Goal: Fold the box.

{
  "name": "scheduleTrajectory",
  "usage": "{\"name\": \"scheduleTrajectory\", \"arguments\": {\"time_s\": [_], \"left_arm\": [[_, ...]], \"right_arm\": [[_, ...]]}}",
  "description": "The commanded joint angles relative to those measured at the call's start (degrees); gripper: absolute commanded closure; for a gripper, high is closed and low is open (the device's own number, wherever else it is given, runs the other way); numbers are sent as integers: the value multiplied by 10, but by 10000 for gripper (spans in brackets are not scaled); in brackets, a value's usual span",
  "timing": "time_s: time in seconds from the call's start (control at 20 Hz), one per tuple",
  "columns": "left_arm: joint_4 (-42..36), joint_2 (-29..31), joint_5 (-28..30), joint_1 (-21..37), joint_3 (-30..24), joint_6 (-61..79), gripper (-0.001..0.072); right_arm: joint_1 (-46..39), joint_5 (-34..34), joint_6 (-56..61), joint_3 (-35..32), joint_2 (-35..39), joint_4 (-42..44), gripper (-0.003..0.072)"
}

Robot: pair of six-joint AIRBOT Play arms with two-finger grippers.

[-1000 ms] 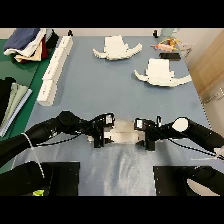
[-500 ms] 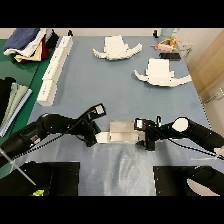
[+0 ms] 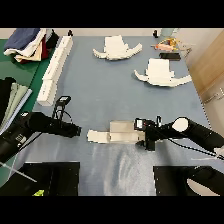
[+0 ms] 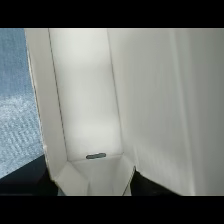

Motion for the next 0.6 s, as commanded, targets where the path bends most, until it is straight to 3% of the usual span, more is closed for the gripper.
{"name": "scheduleTrajectory", "arguments": {"time_s": [0.0, 0.1, 0.25, 0.55], "left_arm": [[-153, -70, -5, 17, -6, 80, 695], [-233, -119, 16, 1, -6, 131, 696], [-277, -162, 41, -37, -6, 154, 697], [-304, -155, 78, -100, -2, 147, 694]], "right_arm": [[0, 0, 0, 0, 0, 0, 168], [0, 0, 0, 0, 0, 0, 168], [0, 0, 0, 0, 0, 0, 168], [0, 0, 0, 0, 0, 0, 168]]}}
